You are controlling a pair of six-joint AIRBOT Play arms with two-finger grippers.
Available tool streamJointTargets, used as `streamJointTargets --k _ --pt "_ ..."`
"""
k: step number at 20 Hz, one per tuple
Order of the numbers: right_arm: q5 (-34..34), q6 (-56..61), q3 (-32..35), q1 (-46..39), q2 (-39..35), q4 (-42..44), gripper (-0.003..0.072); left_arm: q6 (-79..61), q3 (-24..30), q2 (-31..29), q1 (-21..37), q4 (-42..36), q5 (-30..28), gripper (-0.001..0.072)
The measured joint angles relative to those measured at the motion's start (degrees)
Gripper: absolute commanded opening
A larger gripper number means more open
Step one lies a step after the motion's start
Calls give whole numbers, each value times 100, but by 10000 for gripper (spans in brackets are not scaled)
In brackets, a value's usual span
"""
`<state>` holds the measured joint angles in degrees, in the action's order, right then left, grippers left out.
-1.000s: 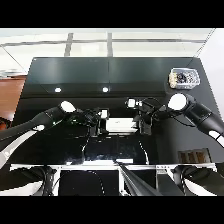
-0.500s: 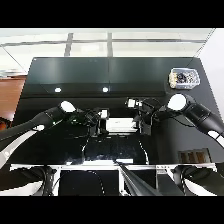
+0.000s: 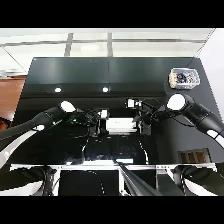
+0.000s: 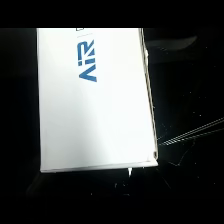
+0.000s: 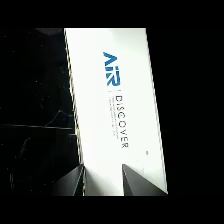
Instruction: Fold the box and place the chain.
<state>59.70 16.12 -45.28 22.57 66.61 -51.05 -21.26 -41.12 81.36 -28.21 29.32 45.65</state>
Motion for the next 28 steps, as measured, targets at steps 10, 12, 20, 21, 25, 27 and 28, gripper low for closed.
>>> streamJointTargets --k 10,12,20,21,25,27,28 --pt "540 2247 -81 -293 -533 31 13 0 0 0 0 2 4 441" --pt "616 2885 125 -483 -573 498 13 2 0 0 0 0 4 441" --pt "20 3574 822 -798 -323 2776 15 2 0 0 0 2 7 441" --pt "-48 3681 859 -769 -227 2750 15 2 0 0 0 0 7 441" --pt "-293 4070 931 -699 164 2490 15 2 0 0 0 2 7 441" --pt "-380 4142 946 -688 269 2424 15 2 0 0 0 2 7 441" --pt "-422 4172 949 -688 306 2409 15 2 0 0 0 2 7 441"
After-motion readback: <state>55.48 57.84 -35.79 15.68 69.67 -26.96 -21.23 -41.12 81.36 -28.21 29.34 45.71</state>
